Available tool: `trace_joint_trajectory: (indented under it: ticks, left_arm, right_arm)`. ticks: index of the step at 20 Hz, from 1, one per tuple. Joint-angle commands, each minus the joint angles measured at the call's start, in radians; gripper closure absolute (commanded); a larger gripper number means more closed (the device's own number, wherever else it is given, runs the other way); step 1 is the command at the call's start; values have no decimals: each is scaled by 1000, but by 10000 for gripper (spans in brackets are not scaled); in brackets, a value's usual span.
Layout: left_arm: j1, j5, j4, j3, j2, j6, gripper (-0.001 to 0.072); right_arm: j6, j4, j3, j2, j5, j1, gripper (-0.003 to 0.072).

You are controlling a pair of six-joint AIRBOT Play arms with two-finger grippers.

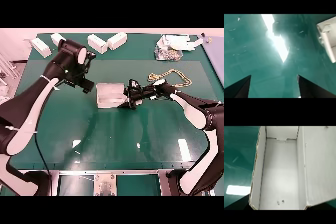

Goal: Fold the box and place the chain.

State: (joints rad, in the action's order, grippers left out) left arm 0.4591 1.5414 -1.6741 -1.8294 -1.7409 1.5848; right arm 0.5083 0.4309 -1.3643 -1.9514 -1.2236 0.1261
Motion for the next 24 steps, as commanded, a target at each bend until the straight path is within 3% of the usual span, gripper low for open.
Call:
trace_joint_trajectory:
  ticks: [1, 2, 4, 5, 7, 10, 12, 15, 21, 22, 24]
  left_arm:
    - [-62, 16, 64, 43, 2, -146, 53]
    - [-68, 33, 59, 43, 3, -146, 53]
    - [-68, -63, 76, 50, 2, -188, 53]
    - [-69, -113, 139, 56, 2, -323, 53]
    - [-91, -135, 369, 60, 5, -646, 52]
    - [-208, -132, 739, 110, 5, -914, 52]
    - [-290, -123, 868, 161, 4, -1083, 52]
    - [-352, -143, 878, 227, 3, -1281, 51]
    - [-355, -272, 943, 378, -5, -1521, 50]
    - [-355, -278, 972, 396, -7, -1578, 1]
    - [-355, -283, 1018, 406, -36, -1671, -11]
  right_arm:
    - [0, 0, 0, 0, 0, 1, 111]
    - [0, 0, 0, 0, 0, 1, 110]
    - [0, 0, 0, 0, 0, 1, 111]
    - [0, 0, 0, 0, 0, 1, 111]
    - [0, 0, 0, 0, 0, 1, 111]
    - [0, 0, 0, 0, 0, 1, 110]
    - [0, 0, 0, 0, 0, 1, 110]
    - [0, 0, 0, 0, 0, 1, 111]
    - [0, 0, 0, 0, 0, 1, 110]
    - [0, 0, 0, 0, 0, 1, 111]
    - [0, 0, 0, 0, -1, 1, 111]
